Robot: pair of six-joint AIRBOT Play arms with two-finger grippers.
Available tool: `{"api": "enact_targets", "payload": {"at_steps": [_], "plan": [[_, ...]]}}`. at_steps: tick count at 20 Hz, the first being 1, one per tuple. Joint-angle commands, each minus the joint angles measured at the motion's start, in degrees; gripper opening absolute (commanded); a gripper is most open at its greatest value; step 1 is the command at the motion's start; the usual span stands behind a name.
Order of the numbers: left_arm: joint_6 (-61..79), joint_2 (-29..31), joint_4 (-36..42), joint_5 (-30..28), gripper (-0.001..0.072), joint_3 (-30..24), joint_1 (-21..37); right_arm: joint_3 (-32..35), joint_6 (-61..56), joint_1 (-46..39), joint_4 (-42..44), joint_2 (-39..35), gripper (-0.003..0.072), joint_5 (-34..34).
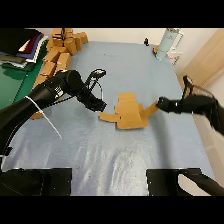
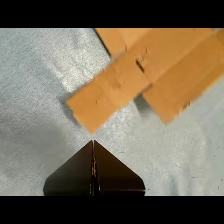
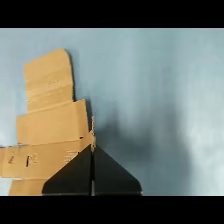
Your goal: Fold the box.
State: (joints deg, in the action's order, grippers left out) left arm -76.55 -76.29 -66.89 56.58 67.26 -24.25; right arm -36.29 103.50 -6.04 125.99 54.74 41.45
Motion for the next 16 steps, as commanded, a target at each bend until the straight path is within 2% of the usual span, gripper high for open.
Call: {"api": "enact_targets", "payload": {"at_steps": [1,2,3,6,9,13,16], "plan": [[0.0,0.0,0.0,0.0,0.0013,0.0,0.0,10.4,-3.9,2.2,-2.0,-9.6,0.0063,0.0],[0.0,0.0,0.0,0.0,0.0013,0.0,0.0,10.4,-3.9,2.2,-2.8,-9.7,0.0265,1.2],[0.0,0.0,0.0,0.0,0.0012,0.0,0.0,10.4,-3.9,2.2,-3.3,-9.7,0.0373,2.0],[0.0,0.0,0.0,0.0,0.0012,0.0,0.0,8.9,-7.2,2.1,-6.7,-7.3,0.0372,3.3],[0.0,0.0,0.0,0.0,0.0012,0.0,0.0,3.1,-8.6,1.2,-13.0,-0.7,0.0372,7.3],[0.0,0.0,0.0,0.0,0.0012,0.0,0.0,-7.2,-1.6,-0.4,-12.7,11.4,0.0362,18.1],[0.0,0.0,0.0,0.0,0.0012,0.0,0.0,-14.1,4.1,-0.4,-10.3,19.2,0.029,26.4]]}}
